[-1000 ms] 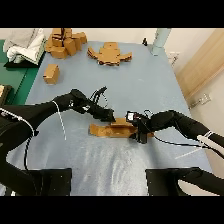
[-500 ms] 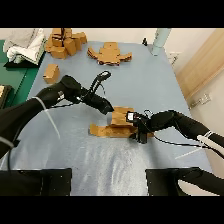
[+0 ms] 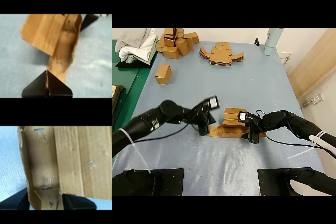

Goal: Fold the box.

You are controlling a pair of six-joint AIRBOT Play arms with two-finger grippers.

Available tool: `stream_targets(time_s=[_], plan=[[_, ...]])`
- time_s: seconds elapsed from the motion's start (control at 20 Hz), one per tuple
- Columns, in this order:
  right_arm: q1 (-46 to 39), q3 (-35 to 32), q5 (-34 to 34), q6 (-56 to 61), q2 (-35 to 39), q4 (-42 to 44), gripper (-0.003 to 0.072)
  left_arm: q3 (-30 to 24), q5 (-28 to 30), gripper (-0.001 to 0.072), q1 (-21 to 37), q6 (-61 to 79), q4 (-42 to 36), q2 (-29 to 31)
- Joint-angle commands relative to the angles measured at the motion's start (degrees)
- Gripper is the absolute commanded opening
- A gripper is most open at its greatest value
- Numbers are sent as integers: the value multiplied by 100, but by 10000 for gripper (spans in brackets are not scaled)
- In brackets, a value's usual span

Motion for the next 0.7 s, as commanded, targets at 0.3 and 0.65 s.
stream_targets(time_s=[0.3, 0.65], plan=[[2, 4, 0, 0, 2, 0, 525, -544, 227, 694, -131, 894, 26, -299], [2, 4, 0, 0, 2, 0, 525, -542, 15, 694, -133, 1373, -498, -321]])
